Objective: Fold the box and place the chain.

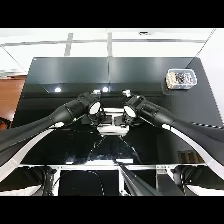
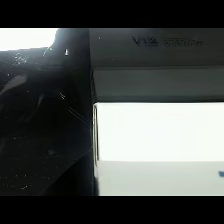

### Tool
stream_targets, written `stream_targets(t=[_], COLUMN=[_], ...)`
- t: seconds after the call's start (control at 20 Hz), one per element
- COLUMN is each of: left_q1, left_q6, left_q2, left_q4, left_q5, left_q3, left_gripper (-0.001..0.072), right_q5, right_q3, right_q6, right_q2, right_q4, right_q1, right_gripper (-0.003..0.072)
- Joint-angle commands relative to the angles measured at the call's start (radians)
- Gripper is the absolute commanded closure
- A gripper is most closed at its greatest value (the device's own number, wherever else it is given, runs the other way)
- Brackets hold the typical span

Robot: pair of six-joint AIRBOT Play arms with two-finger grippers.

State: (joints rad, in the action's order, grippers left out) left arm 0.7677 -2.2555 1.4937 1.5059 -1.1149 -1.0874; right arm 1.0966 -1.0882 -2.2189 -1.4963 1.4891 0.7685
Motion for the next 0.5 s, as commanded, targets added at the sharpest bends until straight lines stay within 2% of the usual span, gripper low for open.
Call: stream_targets(t=[0.0, 0.05, 0.25, 0.35, 0.45], left_q1=[0.000, 0.000, 0.000, 0.000, 0.000], left_q6=[0.000, 0.000, 0.000, 0.000, 0.000], left_q2=[0.001, 0.001, 0.001, 0.001, 0.001], left_q4=[0.000, 0.000, 0.000, 0.000, 0.000], left_q5=[0.000, 0.000, 0.000, 0.000, 0.000], left_q3=[-0.001, -0.001, -0.001, -0.001, -0.001], left_gripper=[0.0679, 0.0679, 0.0678, 0.0678, 0.0679], right_q5=[0.003, -0.001, 0.013, 0.035, 0.045], right_q3=[0.000, 0.000, -0.001, -0.001, -0.001], right_q6=[-0.007, -0.008, -0.014, -0.014, -0.014], right_q2=[-0.012, -0.012, -0.009, -0.009, -0.009], right_q4=[-0.021, -0.022, -0.022, -0.022, -0.022], right_q1=[0.002, 0.002, -0.001, -0.001, -0.001], right_gripper=[0.0589, 0.0669, 0.0664, 0.0298, 0.0306])
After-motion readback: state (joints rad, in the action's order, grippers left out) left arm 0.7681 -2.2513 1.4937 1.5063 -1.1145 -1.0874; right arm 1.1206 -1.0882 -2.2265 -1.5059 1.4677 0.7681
